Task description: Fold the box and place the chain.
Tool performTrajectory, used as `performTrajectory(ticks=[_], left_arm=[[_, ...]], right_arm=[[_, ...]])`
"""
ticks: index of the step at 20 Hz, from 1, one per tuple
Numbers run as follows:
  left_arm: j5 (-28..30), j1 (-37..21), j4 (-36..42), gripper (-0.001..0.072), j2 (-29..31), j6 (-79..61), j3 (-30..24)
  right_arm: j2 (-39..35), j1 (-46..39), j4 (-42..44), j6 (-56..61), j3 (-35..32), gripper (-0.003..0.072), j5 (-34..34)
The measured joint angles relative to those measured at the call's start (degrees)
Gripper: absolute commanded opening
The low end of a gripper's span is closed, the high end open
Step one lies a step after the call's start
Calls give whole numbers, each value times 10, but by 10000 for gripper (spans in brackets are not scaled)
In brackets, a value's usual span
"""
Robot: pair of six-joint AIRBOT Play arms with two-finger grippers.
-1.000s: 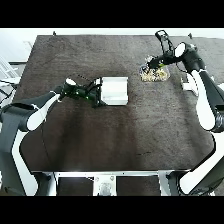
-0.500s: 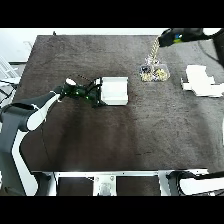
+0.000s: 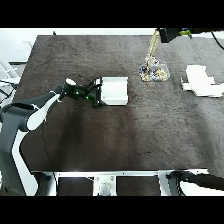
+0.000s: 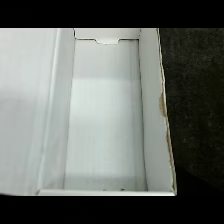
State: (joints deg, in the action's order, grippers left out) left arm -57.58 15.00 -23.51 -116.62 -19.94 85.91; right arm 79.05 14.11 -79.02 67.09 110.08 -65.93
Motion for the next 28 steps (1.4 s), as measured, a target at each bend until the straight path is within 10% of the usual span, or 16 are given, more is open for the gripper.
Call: performTrajectory(ticks=[12, 22, 23, 25, 28], left_arm=[[0, 0, 0, 310, 0, 0, 0], [0, 0, 0, 310, 0, 0, 0], [0, 0, 0, 310, 0, 0, 0], [0, 0, 0, 310, 0, 0, 0], [0, 0, 0, 310, 0, 0, 0]], right_arm=[[0, 124, 26, 27, -152, 7, 67], [75, 135, 48, 28, -411, 10, 382], [83, 135, 48, 28, -419, 56, 402], [92, 132, 47, 28, -427, 463, 432], [84, 124, 46, 28, -432, 469, 443]])
